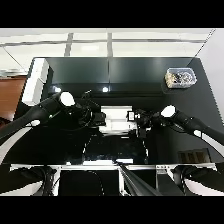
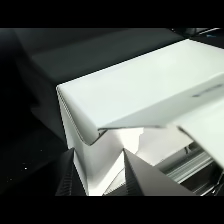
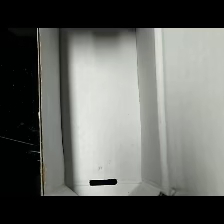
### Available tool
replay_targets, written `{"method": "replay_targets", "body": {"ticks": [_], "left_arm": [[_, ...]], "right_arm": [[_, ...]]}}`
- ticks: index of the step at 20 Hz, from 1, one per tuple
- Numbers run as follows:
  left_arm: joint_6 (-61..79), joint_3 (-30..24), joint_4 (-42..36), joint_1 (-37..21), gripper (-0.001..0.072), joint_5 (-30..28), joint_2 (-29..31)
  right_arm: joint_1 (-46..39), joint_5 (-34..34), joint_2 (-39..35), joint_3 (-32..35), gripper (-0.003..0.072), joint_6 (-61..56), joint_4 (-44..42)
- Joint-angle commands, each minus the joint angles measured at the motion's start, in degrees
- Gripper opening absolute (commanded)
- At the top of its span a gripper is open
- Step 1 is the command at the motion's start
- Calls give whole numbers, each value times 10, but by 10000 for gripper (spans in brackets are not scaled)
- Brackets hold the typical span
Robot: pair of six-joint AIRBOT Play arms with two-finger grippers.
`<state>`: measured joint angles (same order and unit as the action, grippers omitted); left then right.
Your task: Fold the box and place the chain.
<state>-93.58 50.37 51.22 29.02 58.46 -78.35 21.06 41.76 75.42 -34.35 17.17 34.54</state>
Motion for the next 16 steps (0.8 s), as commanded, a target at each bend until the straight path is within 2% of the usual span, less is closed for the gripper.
{"method": "replay_targets", "body": {"ticks": [1, 4, 6, 13, 16], "left_arm": [[-33, 2, 8, 10, 350, -13, 0], [-36, 2, 8, 10, 358, -13, 0], [-45, 2, 6, 10, 436, -16, 0], [-60, 3, 15, 28, 435, -33, 0], [-115, 21, 84, 47, 434, -29, 0]], "right_arm": [[0, 0, 0, 0, 230, 0, 0], [0, 0, 0, 0, 230, 0, 0], [0, 0, 0, 0, 230, 0, 0], [0, 0, 0, 0, 230, 0, 0], [0, 0, 0, 0, 230, 0, 0]]}}
